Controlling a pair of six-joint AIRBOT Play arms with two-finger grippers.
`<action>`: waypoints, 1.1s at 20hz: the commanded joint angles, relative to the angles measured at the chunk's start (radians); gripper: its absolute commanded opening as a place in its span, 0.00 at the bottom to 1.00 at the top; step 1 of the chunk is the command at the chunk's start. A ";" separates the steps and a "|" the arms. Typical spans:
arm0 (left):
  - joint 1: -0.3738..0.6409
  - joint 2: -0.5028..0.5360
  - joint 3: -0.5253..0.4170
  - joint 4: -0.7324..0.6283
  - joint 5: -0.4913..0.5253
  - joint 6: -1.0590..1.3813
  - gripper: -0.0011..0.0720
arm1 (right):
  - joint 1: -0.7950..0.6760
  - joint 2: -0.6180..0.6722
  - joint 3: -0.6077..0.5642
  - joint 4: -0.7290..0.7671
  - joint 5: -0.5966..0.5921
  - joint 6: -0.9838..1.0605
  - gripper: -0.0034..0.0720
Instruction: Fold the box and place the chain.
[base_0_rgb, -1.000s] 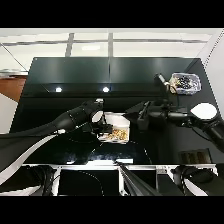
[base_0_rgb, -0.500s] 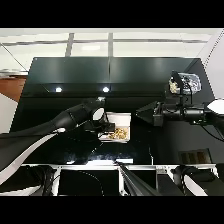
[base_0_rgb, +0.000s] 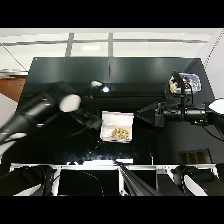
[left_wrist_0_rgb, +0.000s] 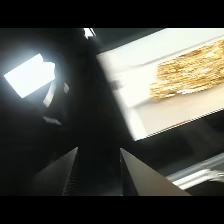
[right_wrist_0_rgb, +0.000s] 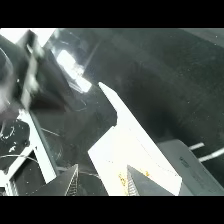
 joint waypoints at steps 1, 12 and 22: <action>0.209 0.143 -0.076 -0.114 0.013 0.268 0.47 | 0.000 0.000 0.001 0.000 0.002 0.001 0.53; 0.625 0.171 -0.548 -0.927 0.155 1.562 0.98 | 0.000 0.000 0.001 0.003 -0.003 0.000 0.53; 0.466 -0.027 -0.555 -0.939 0.292 2.072 0.98 | 0.002 0.000 0.001 0.006 -0.032 0.000 0.98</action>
